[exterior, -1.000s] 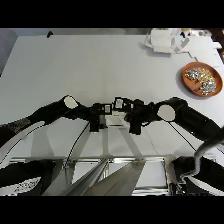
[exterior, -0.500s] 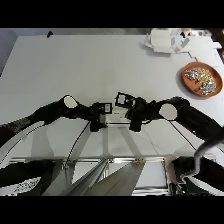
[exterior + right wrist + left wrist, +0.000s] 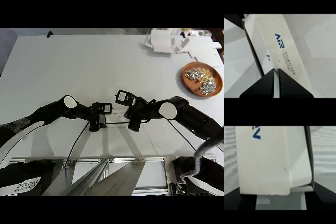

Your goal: Fold the box and place the chain.

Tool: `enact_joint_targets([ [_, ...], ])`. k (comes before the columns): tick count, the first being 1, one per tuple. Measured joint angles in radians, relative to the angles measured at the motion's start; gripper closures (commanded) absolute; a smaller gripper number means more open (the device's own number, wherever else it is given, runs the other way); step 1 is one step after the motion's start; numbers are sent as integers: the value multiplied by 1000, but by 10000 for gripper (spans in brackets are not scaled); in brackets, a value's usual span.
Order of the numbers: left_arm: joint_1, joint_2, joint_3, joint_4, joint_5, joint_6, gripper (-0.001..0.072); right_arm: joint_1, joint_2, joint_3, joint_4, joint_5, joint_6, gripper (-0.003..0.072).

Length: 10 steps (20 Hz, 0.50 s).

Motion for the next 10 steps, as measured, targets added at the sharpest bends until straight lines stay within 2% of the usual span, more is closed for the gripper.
enact_joint_targets([
  [10,0,0,0,-3,-4,2,499,0,-3,-40,39,-15,-1,633],
])
